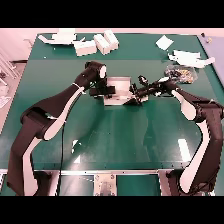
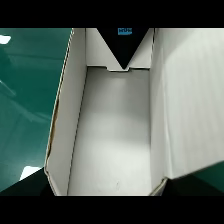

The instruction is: Fold the box and place the chain.

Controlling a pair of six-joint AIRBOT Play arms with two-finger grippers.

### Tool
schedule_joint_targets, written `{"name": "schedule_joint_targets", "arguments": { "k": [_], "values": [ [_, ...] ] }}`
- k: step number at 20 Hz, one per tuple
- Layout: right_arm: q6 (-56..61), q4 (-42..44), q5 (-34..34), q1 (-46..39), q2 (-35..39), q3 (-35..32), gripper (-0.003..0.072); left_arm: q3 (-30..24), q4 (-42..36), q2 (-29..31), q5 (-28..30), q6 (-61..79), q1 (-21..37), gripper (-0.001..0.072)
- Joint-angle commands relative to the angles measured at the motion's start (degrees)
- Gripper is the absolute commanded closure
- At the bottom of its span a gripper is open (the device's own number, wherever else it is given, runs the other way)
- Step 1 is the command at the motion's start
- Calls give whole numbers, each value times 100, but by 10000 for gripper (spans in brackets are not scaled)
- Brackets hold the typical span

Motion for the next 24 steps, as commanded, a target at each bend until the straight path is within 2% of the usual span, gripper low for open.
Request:
{"name": "schedule_joint_targets", "arguments": {
  "k": [1, 13, 15, 24],
  "values": [
    [0, 2, 0, 0, 2, 4, 205, 9, 87, -15, -59, -264, -4, 230],
    [0, 2, 0, 0, 2, 4, 204, 9, -20, -15, 28, -361, -28, 236],
    [0, 2, 0, 0, 2, 4, 204, 9, -28, -42, 57, -319, -28, 689],
    [0, 2, 2, 0, 2, 4, 204, 9, -87, -94, 170, -164, -28, 691]
  ]
}}
